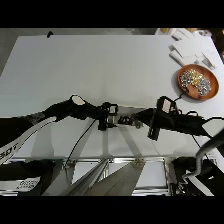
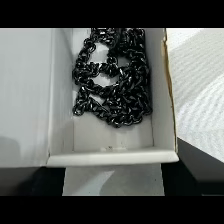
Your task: Fold the box and place the chain.
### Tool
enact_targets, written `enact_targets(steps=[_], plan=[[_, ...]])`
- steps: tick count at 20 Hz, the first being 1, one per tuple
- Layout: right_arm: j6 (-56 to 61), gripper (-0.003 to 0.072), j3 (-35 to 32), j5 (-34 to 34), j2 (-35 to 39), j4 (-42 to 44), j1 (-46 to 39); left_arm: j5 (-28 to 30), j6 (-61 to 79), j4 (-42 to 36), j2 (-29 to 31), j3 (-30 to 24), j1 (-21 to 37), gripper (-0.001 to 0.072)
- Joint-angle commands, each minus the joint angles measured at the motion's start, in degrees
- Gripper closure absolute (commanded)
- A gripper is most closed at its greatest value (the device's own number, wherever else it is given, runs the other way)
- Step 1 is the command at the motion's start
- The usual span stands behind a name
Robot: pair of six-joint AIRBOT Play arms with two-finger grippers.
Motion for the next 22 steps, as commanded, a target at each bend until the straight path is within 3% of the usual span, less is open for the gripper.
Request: enact_targets(steps=[1, 5, 9, 16, 22], plan=[[0.5, 0.0667, 0.0, -9.5, -5.9, 2.3, 7.0, 0.0, 0.0, 0.0, 0.0, 0.0, 0.0, 0.0457], [4.1, 0.0667, 0.0, -15.9, -12.2, 2.3, 8.1, 0.0, 0.0, 0.0, 0.0, 0.0, 0.0, 0.0457], [10.8, 0.0668, 0.4, -20.4, -12.0, 3.0, 8.0, 0.0, 0.0, 0.0, 0.0, 0.0, 0.0, 0.0458], [10.8, 0.0668, 1.0, -21.7, -3.5, 2.2, 8.0, 0.0, 0.0, 0.0, 0.0, 0.0, 0.0, 0.0457], [10.9, 0.0667, 1.0, -19.1, -4.1, -2.7, 8.0, 0.0, 0.0, 0.0, 0.0, 0.0, 0.0, 0.0457]])
